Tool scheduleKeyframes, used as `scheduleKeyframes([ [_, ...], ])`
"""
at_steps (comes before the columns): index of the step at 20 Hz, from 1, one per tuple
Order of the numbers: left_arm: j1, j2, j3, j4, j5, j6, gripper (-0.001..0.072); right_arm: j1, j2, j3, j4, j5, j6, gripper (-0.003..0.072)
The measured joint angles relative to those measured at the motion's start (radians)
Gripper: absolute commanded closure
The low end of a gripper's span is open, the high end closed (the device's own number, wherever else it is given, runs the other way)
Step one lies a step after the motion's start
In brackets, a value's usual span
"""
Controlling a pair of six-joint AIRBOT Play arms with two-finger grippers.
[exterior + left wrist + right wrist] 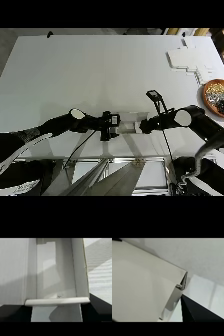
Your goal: Fold the box and place the chain.
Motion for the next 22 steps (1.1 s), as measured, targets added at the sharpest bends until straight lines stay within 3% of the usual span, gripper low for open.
scheduleKeyframes([
  [12,0.0,0.0,0.0,0.0,0.0,0.0,0.0505,0.167,-0.152,0.076,-0.209,-0.026,0.39,0.0351],
  [22,0.0,0.0,0.0,0.0,-0.002,0.0,0.0505,0.2,-0.161,0.079,-0.28,-0.02,0.505,0.0372],
])
